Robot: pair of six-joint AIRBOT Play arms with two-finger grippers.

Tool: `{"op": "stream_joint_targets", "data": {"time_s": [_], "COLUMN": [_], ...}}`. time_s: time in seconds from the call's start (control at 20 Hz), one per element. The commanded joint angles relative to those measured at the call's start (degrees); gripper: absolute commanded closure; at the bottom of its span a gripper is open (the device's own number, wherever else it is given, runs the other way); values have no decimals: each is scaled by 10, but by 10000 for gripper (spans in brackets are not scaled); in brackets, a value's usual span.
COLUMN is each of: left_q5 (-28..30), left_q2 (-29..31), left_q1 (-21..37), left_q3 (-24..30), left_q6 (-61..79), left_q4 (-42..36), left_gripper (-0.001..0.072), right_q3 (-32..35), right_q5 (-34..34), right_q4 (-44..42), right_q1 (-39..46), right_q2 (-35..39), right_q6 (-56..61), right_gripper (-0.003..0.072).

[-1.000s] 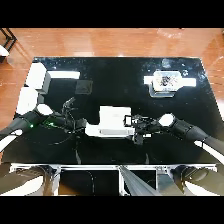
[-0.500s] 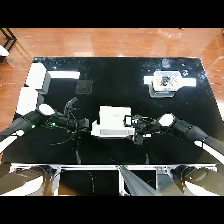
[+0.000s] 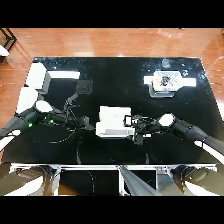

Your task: Fold the box and place the chain.

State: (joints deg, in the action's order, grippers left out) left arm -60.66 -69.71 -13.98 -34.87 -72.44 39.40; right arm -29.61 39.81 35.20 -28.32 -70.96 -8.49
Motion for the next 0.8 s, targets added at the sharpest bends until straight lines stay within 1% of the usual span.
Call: {"op": "stream_joint_targets", "data": {"time_s": [0.0,0.05,0.25,0.55,0.6,0.65,0.75], "left_q5": [-21,-27,-32,-13,-10,-10,-11], "left_q2": [2,2,2,3,5,5,5], "left_q1": [-1,-1,-7,-56,-60,-60,-59], "left_q3": [-12,-17,-28,-28,-28,-28,-29], "left_q6": [0,0,0,-43,-45,-46,-56], "left_q4": [-1,-1,-12,-24,-24,-25,-24], "left_gripper": [78,65,66,73,75,94,100], "right_q3": [0,0,0,0,0,0,0], "right_q5": [0,0,0,0,0,0,0], "right_q4": [0,0,0,0,0,0,0], "right_q1": [0,0,0,0,0,0,0], "right_q2": [0,0,0,0,0,0,0], "right_q6": [0,0,0,0,0,0,0], "right_gripper": [381,381,380,380,380,381,380]}}
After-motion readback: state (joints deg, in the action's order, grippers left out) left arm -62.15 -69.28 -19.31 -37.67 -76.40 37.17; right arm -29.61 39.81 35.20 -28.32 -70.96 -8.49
